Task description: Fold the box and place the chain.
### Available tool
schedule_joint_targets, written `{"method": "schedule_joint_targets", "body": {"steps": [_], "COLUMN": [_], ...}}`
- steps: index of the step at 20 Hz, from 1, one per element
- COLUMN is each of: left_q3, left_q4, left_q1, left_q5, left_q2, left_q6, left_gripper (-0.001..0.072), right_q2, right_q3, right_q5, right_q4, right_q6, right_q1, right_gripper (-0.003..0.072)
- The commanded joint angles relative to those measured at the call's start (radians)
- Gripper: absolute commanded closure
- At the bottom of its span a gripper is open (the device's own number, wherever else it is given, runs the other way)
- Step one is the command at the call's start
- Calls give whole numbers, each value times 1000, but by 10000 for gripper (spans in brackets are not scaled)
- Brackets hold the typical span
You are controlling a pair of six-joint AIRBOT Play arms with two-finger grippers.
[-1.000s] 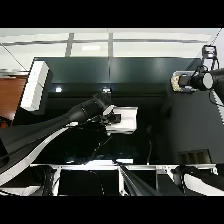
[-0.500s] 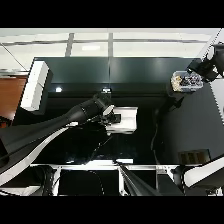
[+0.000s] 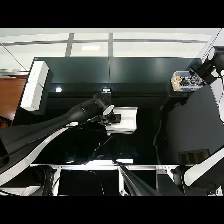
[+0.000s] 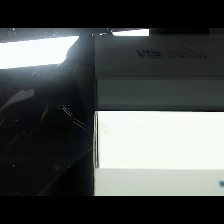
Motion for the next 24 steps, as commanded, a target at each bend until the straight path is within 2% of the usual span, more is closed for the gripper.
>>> {"method": "schedule_joint_targets", "body": {"steps": [1, 3, 4, 5, 6, 7, 13, 17, 21, 24], "left_q3": [0, 0, 0, 0, 0, 0, 0, 0, 0, 0], "left_q4": [0, 0, 0, 0, 0, 0, 0, 0, 0, 0], "left_q1": [1, 1, 1, 1, 1, 1, 1, 1, 1, 1], "left_q5": [2, 2, 2, 2, 2, 1, 1, 0, -2, -2], "left_q2": [0, 0, 0, 0, 0, 0, 0, 0, 0, 0], "left_q6": [0, 0, 0, 0, 0, 0, 0, 0, 0, 0], "left_gripper": [683, 683, 683, 683, 683, 683, 683, 683, 683, 683], "right_q2": [-32, -40, -42, -41, -39, -32, 105, 281, 466, 585], "right_q3": [5, 5, 5, 6, 6, 7, 90, 138, 142, 142], "right_q5": [-28, -39, -43, -43, -45, -45, 24, 28, -15, 9], "right_q4": [31, 36, 38, 39, 53, 72, 74, 103, 206, 267], "right_q6": [12, 12, 11, -2, -36, -84, -374, -466, -528, -598], "right_q1": [-5, -5, -6, -6, -6, -6, -14, -14, -14, -14], "right_gripper": [80, 120, 211, 356, 554, 674, 675, 676, 676, 676]}}
